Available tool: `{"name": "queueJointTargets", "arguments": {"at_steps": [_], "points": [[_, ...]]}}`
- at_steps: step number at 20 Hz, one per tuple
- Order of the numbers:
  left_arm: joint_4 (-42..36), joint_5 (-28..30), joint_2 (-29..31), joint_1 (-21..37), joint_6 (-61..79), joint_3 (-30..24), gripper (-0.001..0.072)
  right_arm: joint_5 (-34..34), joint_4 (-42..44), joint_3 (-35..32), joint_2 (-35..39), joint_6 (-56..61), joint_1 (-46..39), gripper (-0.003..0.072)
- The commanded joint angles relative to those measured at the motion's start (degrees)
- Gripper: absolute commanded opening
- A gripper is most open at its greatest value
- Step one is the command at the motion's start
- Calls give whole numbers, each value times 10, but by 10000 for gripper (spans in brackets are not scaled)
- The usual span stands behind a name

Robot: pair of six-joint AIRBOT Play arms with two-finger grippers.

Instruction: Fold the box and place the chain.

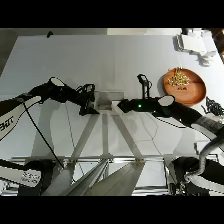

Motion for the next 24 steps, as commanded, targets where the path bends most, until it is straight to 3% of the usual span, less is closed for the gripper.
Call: {"name": "queueJointTargets", "arguments": {"at_steps": [1,5,11,13,14,16,22,24], "points": [[0,0,0,0,0,0,255,-32,-108,2,0,48,8,460],[0,0,0,0,0,0,255,-74,-128,4,0,107,10,457],[0,0,0,0,0,0,255,-51,-145,27,0,118,15,453],[0,0,0,0,0,0,255,-25,-153,45,0,118,29,508],[0,0,0,0,0,0,255,-15,-168,56,0,118,36,616],[0,0,0,0,0,0,255,6,-214,74,0,130,46,655],[0,0,0,0,0,0,255,71,-460,111,-1,439,48,653],[0,0,0,0,0,0,255,86,-471,116,-1,462,48,651]]}}
